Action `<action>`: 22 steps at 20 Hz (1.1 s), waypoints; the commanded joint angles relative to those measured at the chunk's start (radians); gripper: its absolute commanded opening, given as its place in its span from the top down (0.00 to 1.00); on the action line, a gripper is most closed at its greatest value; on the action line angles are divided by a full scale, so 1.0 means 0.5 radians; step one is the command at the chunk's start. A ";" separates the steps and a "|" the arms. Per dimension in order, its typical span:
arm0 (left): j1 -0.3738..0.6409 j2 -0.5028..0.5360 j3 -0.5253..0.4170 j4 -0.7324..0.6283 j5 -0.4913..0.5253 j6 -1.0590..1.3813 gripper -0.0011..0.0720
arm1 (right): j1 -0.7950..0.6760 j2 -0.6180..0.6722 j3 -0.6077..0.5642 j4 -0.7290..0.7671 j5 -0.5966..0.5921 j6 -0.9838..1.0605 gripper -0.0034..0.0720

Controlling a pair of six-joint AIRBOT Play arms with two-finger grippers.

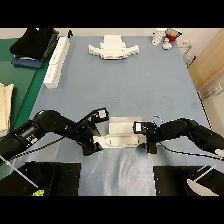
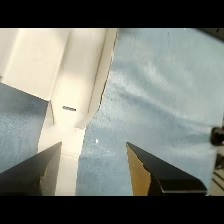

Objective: Fold the box.

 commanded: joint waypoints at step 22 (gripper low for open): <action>-0.084 -0.456 -0.141 -0.514 0.578 1.128 0.84 | -0.001 0.001 -0.001 -0.002 0.000 0.000 0.30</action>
